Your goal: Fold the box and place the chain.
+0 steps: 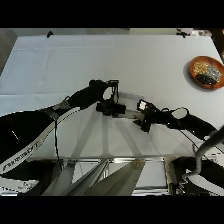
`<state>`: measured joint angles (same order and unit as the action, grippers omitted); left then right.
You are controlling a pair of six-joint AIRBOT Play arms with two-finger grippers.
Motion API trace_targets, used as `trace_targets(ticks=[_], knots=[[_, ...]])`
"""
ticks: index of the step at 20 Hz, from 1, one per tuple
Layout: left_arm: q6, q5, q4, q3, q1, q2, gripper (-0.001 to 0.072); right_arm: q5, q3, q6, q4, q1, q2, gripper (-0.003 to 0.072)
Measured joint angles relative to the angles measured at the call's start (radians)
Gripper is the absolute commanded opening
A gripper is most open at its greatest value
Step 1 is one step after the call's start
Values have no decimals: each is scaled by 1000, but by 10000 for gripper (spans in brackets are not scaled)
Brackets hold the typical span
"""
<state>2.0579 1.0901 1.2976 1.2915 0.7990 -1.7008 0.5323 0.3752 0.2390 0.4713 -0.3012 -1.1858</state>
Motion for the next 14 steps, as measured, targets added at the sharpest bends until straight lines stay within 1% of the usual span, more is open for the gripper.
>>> trace_targets(ticks=[1,2,5,11,12,13,14], knots=[[13,0,2,0,0,0,176,0,0,0,0,0,0,411],[26,2,5,0,0,0,112,0,0,0,0,0,0,411],[55,10,27,0,7,0,12,0,0,0,0,0,0,411],[139,43,126,2,35,1,17,0,0,3,1,-1,0,411],[150,49,136,2,37,1,50,0,0,3,1,-1,0,411],[162,57,143,1,37,1,134,0,0,4,1,-2,-1,411],[174,73,148,0,38,0,179,0,0,3,0,-2,-1,411]])
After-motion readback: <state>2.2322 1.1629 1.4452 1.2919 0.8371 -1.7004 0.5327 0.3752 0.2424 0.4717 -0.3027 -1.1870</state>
